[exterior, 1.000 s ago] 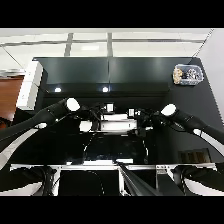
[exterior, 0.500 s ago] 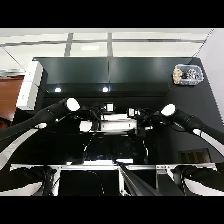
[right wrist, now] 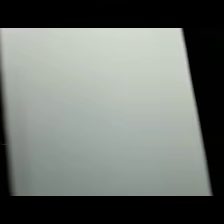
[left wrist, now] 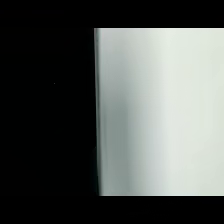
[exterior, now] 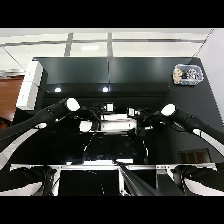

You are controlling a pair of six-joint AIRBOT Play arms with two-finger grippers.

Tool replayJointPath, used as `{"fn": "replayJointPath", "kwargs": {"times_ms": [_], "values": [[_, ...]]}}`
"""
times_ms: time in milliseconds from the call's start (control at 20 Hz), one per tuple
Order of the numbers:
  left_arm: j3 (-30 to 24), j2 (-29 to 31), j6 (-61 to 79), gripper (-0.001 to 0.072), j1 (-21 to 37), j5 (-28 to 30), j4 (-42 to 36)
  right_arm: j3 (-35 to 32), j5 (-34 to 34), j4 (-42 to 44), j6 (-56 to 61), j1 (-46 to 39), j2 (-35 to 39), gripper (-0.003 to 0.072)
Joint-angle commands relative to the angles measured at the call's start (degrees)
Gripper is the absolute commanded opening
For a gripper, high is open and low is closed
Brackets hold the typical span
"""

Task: Fold the box and place the chain.

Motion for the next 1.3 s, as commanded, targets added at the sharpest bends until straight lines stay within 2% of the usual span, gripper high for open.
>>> {"fn": "replayJointPath", "kwargs": {"times_ms": [0,300,400,900,1050,1100,1150,1200,1250], "values": [[-0.02,0.0,0.0,0.0023,0.0,0.0,0.02,0.02,0.04,-0.39,0.26,0.04,-0.04,0.0699],[-0.02,0.0,0.02,0.0023,0.0,0.02,0.02,0.02,0.02,-0.42,0.31,0.04,-0.04,0.0698],[-0.02,0.0,0.02,0.0023,0.0,0.02,0.02,0.02,0.07,-0.48,0.31,0.04,-0.04,0.0459],[0.0,0.0,0.0,0.0024,0.0,0.02,0.02,0.02,0.04,-0.57,0.37,0.04,-0.04,0.0459],[0.07,0.15,0.0,0.0044,0.02,0.02,0.04,0.02,0.0,-0.57,0.46,0.04,-0.04,0.0459],[0.07,0.35,-0.02,0.0189,0.09,0.04,0.02,0.02,-0.04,-0.57,0.48,0.04,-0.04,0.0459],[0.07,0.7,-0.24,0.0373,0.2,0.09,0.02,0.02,-0.04,-0.57,0.5,0.04,-0.04,0.0459],[0.07,1.18,-0.24,0.0473,0.39,0.07,0.02,0.02,-0.04,-0.57,0.5,0.04,-0.04,0.0459],[0.07,1.84,-0.39,0.0527,0.7,-0.31,0.02,0.02,-0.04,-0.57,0.5,0.04,-0.04,0.0458]]}}
